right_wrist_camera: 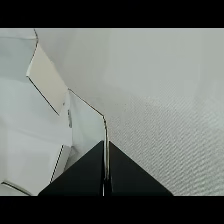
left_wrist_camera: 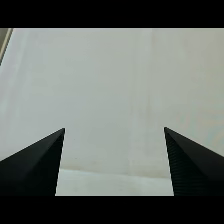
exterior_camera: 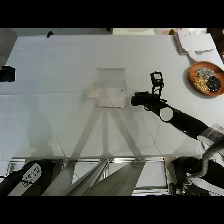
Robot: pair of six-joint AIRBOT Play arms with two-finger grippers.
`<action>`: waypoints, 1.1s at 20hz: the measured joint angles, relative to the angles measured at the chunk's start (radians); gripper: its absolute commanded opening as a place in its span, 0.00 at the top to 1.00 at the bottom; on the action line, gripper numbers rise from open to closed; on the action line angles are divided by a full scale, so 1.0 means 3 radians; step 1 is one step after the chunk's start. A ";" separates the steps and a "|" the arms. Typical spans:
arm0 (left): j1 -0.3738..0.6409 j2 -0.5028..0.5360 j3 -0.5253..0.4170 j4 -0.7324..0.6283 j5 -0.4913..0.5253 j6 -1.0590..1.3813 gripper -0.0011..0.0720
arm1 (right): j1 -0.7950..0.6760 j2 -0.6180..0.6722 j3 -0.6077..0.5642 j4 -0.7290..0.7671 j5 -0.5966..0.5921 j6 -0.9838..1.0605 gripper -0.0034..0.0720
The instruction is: Fold the box and place the chain.
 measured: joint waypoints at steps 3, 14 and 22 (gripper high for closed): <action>0.0000 0.0000 0.0000 0.0000 0.0000 0.0000 0.03 | 0.0000 0.0000 0.0000 0.0006 -0.0011 0.0004 0.94; -0.0042 0.0000 0.0000 -0.0656 -0.0492 -0.0004 0.03 | 0.0000 -0.0001 0.0000 0.0006 -0.0023 0.0010 0.94; -0.0930 -0.0015 0.0001 -0.0800 -0.0855 0.0402 0.49 | 0.0000 -0.0001 0.0000 0.0006 -0.0023 0.0010 0.94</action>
